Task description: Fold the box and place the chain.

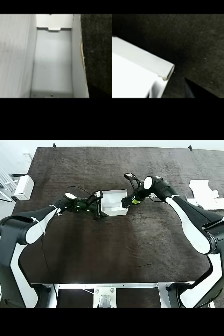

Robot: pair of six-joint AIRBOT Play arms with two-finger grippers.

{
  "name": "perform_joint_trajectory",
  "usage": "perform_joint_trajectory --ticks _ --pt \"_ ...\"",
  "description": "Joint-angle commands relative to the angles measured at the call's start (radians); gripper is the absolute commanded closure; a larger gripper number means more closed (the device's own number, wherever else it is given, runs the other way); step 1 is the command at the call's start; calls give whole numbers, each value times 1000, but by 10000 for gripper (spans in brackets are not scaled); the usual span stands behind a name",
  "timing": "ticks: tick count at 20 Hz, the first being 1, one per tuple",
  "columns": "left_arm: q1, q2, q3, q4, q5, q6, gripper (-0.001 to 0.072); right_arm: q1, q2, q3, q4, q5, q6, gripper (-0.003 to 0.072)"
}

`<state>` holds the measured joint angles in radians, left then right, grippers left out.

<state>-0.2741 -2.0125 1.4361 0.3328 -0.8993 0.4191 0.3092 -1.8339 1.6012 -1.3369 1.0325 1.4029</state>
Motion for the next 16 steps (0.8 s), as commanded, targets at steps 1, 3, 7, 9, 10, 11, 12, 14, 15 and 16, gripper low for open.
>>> perform_joint_trajectory --ticks 1,3,7,9,10,11,12,14,15,16 --pt "0 0 0 0 -1 0 240 46 0 26 -138 0 129 204" --pt "0 0 0 0 0 0 240 66 0 31 -175 23 183 204" --pt "0 0 0 0 -1 0 240 84 0 31 -220 34 301 206" --pt "0 0 0 0 -1 0 239 89 -3 31 -225 34 338 207" --pt "0 0 0 0 -1 0 239 90 -6 31 -227 34 360 207" --pt "0 0 0 0 -1 0 239 92 -11 31 -227 33 377 207" --pt "0 1 0 0 -1 0 240 95 -16 34 -227 34 378 207" --pt "0 0 0 0 -1 0 239 100 -23 36 -232 34 380 209" --pt "0 0 0 0 -2 0 240 101 -24 36 -246 35 402 209" --pt "0 0 0 0 -2 0 240 101 -24 36 -269 35 428 210"
